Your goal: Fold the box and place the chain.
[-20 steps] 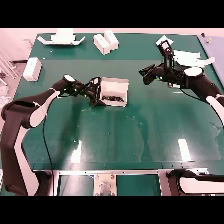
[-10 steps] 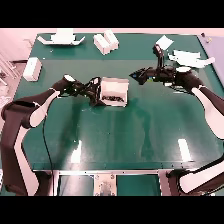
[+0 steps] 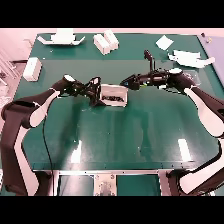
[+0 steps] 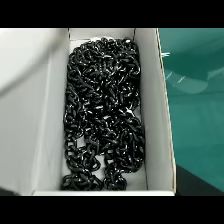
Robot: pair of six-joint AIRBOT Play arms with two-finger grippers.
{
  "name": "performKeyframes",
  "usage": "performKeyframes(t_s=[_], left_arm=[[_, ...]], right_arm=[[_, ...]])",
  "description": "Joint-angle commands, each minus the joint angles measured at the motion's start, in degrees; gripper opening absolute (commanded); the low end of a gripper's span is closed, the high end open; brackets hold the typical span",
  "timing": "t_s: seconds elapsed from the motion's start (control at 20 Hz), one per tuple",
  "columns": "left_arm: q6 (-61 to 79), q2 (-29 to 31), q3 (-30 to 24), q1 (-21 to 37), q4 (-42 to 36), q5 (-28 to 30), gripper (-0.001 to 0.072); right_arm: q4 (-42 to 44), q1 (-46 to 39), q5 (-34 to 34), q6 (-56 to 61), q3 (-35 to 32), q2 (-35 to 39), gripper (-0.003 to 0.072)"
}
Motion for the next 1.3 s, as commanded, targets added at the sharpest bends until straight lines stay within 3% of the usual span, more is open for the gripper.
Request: performKeyframes(t_s=[0.0,0.3,0.35,0.4,0.9,1.25], left_arm=[[0.0,0.0,0.1,0.0,0.0,0.0,0.0397],[0.0,0.0,0.1,0.0,0.0,0.0,0.0396],[0.0,0.0,0.1,0.0,0.0,0.0,0.0396],[0.0,0.0,0.1,0.0,0.0,0.0,0.0396],[0.0,0.0,0.1,0.0,0.0,0.0,0.0396],[0.0,0.0,0.1,0.0,0.0,0.0,0.0396]], right_arm=[[-0.1,0.7,3.6,1.2,0.1,-0.1,0.0314],[-7.3,3.2,3.6,1.6,0.4,0.0,0.0321],[-7.5,3.2,3.6,1.6,0.4,0.0,0.0394],[-7.6,3.2,3.6,1.6,0.4,0.0,0.0418],[-19.7,5.0,3.3,2.7,9.9,-0.1,0.0414],[-22.6,6.9,2.6,3.1,10.8,-0.1,0.0414]])
